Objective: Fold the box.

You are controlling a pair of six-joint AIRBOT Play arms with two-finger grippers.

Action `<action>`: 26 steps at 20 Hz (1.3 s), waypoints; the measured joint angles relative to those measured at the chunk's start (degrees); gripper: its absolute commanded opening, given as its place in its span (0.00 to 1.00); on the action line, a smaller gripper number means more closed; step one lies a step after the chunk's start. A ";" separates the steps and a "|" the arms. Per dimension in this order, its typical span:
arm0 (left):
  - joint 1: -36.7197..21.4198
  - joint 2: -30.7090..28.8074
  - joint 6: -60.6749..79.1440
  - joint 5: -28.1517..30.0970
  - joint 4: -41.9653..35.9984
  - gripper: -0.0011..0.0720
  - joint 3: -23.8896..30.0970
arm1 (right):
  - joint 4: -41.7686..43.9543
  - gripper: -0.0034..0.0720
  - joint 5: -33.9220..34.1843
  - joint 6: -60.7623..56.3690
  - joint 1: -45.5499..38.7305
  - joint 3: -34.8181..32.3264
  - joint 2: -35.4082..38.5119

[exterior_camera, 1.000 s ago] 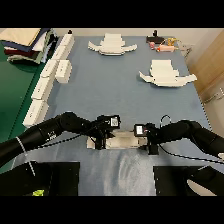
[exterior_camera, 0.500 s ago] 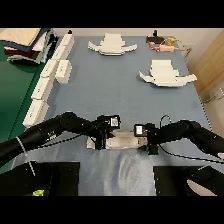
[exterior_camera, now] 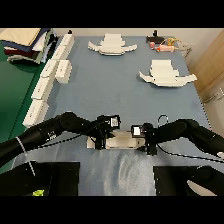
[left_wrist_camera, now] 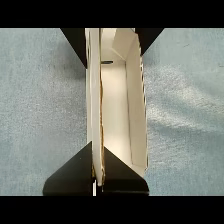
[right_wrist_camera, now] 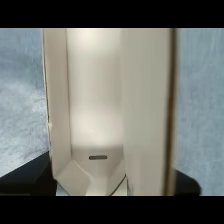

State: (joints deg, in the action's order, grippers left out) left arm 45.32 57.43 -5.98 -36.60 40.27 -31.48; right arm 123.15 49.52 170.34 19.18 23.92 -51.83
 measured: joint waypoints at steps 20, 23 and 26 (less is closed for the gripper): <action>0.00 0.00 -0.02 0.02 0.00 0.04 0.00 | 2.38 0.83 1.03 0.39 -4.76 0.42 -1.49; 0.00 -0.02 -0.02 0.02 0.00 0.04 0.00 | 3.04 0.83 1.11 1.33 -5.62 -0.52 -1.11; 0.00 -0.02 -0.02 0.02 0.00 0.04 0.00 | 3.58 0.83 0.68 1.77 -5.27 -1.25 -1.01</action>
